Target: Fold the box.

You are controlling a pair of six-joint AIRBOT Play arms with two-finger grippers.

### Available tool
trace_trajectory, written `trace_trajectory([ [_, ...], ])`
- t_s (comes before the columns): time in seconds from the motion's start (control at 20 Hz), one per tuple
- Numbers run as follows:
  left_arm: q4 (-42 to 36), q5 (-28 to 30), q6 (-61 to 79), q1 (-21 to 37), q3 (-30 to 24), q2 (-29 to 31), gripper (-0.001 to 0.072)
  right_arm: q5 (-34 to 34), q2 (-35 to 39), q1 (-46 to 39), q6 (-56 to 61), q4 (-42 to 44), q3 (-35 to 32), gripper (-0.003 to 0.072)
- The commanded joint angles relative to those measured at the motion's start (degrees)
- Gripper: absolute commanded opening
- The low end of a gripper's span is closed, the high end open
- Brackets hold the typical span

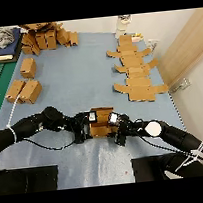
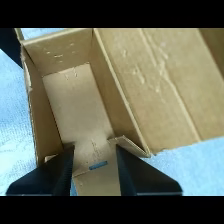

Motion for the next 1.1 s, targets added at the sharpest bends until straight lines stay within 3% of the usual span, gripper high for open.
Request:
trace_trajectory([
  [0.0,-0.02,0.07,-0.04,-0.02,0.04,-0.02,0.0522,0.02,-0.04,0.04,0.04,0.04,-0.02,0.0483],
  [0.05,-0.02,0.07,-0.04,-0.02,0.04,-0.02,0.0522,0.09,0.07,0.04,0.37,0.04,-0.02,0.0418],
  [0.1,-0.02,0.07,-0.04,-0.02,0.04,-0.02,0.0523,0.13,0.24,0.02,1.55,-0.11,-0.02,0.0277],
  [0.15,-0.02,0.07,-0.04,-0.02,0.04,-0.02,0.0522,0.13,0.79,-0.20,4.94,-1.70,-0.02,0.0191],
  [0.2,-0.02,0.07,-0.07,-0.02,0.04,-0.02,0.0522,0.13,1.68,-0.74,10.60,-3.74,-0.02,0.0138],
  [0.3,-0.02,0.07,-0.07,-0.02,0.04,-0.02,0.0522,1.01,4.35,-2.62,25.51,-10.45,-0.02,0.0117],
  [0.35,-0.02,0.09,-0.07,-0.02,0.04,-0.02,0.0522,2.71,6.12,-3.82,32.79,-14.95,-0.02,0.0034],
  [0.4,-0.02,0.11,-0.07,0.00,0.04,-0.02,0.0522,4.37,7.82,-5.01,39.23,-18.75,-0.02,0.0007],
  [0.6,-0.02,0.07,-0.07,-0.02,0.04,-0.02,0.0523,10.45,17.16,-9.68,60.48,-30.62,-0.02,0.0006],
  [0.8,-0.02,0.07,-0.07,-0.02,0.04,-0.02,0.0522,20.76,28.15,-15.17,79.78,-43.45,-0.02,0.0005],
  [0.9,-0.02,0.07,-0.07,-0.02,0.04,-0.02,0.0523,25.83,31.56,-17.81,87.01,-45.48,-0.04,0.0005],
  [1.05,0.00,0.07,-0.07,-0.02,0.04,-0.02,0.0523,28.76,30.77,-19.76,91.06,-43.10,-0.17,0.0005],
])
